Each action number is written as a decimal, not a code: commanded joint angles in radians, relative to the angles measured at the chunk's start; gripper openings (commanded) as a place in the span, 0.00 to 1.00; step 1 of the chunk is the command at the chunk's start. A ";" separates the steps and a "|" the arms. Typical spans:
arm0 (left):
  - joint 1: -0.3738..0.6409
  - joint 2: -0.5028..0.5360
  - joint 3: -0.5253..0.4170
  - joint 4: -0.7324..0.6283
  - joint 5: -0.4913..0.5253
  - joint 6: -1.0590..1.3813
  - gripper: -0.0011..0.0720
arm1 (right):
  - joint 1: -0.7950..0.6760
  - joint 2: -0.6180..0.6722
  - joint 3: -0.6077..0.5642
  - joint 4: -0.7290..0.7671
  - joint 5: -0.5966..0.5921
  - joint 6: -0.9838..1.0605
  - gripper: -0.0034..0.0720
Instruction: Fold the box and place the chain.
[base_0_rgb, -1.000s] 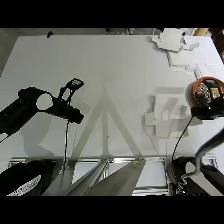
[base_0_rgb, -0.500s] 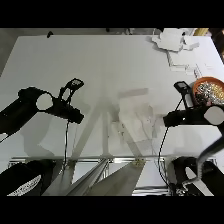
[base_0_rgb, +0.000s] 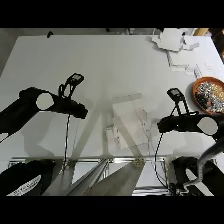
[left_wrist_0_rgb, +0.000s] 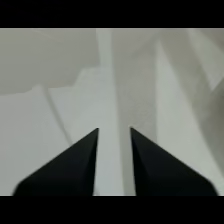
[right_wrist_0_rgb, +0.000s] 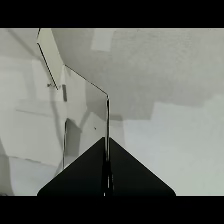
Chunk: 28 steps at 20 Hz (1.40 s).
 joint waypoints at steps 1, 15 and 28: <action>0.000 -0.059 0.000 -0.253 0.081 0.248 0.42 | 0.004 0.002 -0.003 0.016 -0.003 0.003 0.07; 0.125 -0.457 0.175 -0.887 -0.245 0.941 0.61 | 0.004 0.002 -0.003 0.047 -0.004 0.002 0.07; -0.026 -0.553 0.176 -0.856 -0.217 0.966 0.62 | 0.004 0.002 -0.003 0.047 -0.004 0.002 0.07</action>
